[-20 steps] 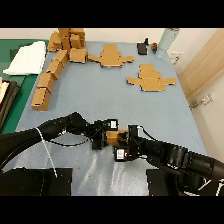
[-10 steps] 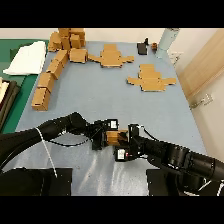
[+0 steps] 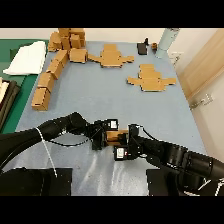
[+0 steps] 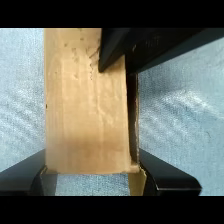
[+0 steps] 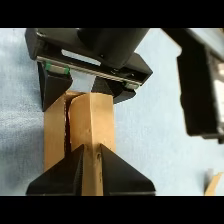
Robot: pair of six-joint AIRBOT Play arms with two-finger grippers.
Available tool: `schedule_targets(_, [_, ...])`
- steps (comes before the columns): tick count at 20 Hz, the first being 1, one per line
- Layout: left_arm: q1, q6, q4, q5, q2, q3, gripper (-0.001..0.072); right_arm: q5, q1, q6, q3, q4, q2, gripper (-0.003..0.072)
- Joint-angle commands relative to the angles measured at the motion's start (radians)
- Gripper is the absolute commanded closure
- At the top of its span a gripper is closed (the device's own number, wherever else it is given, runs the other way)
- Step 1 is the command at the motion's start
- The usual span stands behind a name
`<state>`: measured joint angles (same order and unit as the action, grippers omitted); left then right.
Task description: Fold the box.
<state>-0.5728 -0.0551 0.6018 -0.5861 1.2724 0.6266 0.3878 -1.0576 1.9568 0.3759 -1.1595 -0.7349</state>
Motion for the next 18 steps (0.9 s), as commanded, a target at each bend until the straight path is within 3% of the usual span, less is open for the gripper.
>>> schedule_targets(1, [0.0, 0.0, 0.0, 0.0, -0.001, 0.0, 0.0242, -0.005, 0.0, -0.003, 0.001, -0.02, -0.006, 0.0527])
schedule_targets(18, [0.0, 0.0, 0.0, 0.0, -0.001, 0.0, 0.0242, -0.005, -0.002, -0.003, -0.005, -0.12, -0.043, 0.0527])
